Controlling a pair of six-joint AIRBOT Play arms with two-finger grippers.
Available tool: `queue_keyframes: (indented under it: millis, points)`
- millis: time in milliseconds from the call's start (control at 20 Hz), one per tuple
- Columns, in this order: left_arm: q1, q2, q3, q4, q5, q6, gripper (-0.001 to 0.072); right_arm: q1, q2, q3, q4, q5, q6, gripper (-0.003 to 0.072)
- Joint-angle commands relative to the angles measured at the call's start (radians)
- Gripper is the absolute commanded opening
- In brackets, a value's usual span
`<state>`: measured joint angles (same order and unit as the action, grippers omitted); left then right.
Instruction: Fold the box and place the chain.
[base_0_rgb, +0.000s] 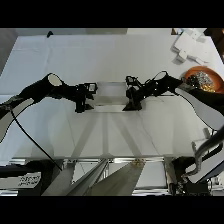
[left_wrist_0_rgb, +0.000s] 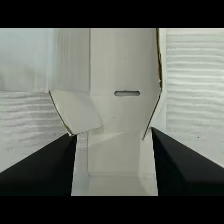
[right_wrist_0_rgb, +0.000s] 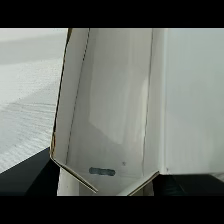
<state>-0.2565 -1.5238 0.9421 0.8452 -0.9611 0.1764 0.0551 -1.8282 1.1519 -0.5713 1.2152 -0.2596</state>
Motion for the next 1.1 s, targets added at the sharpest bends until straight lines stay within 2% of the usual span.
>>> queue_keyframes:
  millis: [0, 150, 250, 450, 750, 800, 850, 1000, 1050]
  points:
    - [-0.001, -0.001, 0.0, -0.021, 0.0, 0.007, 0.044, 0.0, 0.0, 0.001, 0.0, 0.0, 0.0, 0.0401]
    - [-0.001, -0.001, 0.0, -0.113, -0.001, 0.008, 0.0437, 0.0, 0.0, 0.001, 0.0, 0.0, 0.0, 0.0401]
    - [-0.001, -0.001, 0.0, -0.127, -0.017, 0.024, 0.0344, 0.0, 0.0, 0.001, 0.0, 0.0, 0.0, 0.0401]
    - [-0.001, -0.001, 0.0, -0.127, -0.073, 0.03, 0.0318, 0.0, 0.0, 0.001, 0.0, 0.0, 0.0, 0.0401]
    - [-0.001, -0.001, 0.0, -0.127, -0.084, 0.057, 0.0309, 0.0, 0.0, 0.001, 0.0, 0.0, 0.0, 0.0401]
    - [-0.001, -0.001, 0.0, -0.127, -0.08, 0.077, 0.0205, 0.0, 0.0, 0.001, 0.0, 0.0, 0.0, 0.0401]
    - [-0.001, -0.001, 0.0, -0.127, -0.078, 0.098, 0.0144, 0.0, 0.0, 0.001, 0.0, 0.0, 0.0, 0.0401]
    - [-0.001, -0.001, 0.0, -0.138, -0.068, 0.114, 0.0164, 0.0, 0.0, 0.001, 0.0, 0.0, 0.0, 0.0401]
    - [-0.001, -0.001, 0.0, -0.138, -0.067, 0.113, 0.0203, 0.0, 0.0, 0.001, 0.0, 0.0, 0.0, 0.0401]
